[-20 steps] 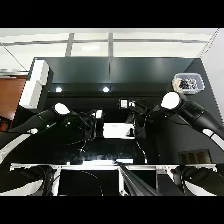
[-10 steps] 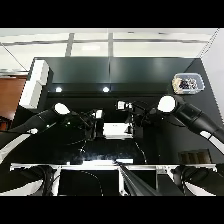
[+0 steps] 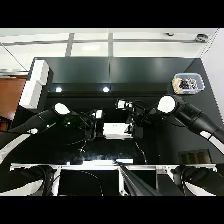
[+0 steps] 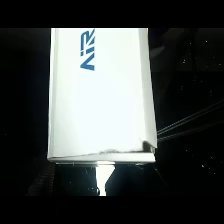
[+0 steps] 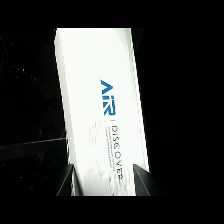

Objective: Fold the box and place the chain.

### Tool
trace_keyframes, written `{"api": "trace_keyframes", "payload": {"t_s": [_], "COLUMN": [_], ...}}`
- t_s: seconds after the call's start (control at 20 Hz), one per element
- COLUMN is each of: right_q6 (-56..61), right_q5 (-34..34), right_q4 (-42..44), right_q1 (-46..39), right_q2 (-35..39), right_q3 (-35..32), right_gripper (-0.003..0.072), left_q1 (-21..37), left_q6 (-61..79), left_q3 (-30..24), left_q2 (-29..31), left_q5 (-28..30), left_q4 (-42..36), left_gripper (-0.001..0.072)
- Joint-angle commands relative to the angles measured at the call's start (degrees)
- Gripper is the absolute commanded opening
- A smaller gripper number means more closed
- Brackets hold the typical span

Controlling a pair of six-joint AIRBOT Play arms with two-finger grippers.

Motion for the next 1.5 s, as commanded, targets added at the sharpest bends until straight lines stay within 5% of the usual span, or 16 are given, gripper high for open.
{"api": "trace_keyframes", "payload": {"t_s": [0.0,1.45], "right_q6": [0.2,0.4], "right_q5": [0.0,-2.9], "right_q4": [0.0,0.2], "right_q1": [0.1,0.1], "right_q2": [0.0,-0.6], "right_q3": [0.0,-2.6], "right_gripper": [0.0419,0.0419], "left_q1": [0.0,0.0], "left_q6": [0.0,0.0], "left_q3": [0.1,0.1], "left_q2": [0.0,0.0], "left_q5": [0.0,0.0], "left_q4": [0.0,0.0], "left_gripper": [0.0335,0.0335]}}
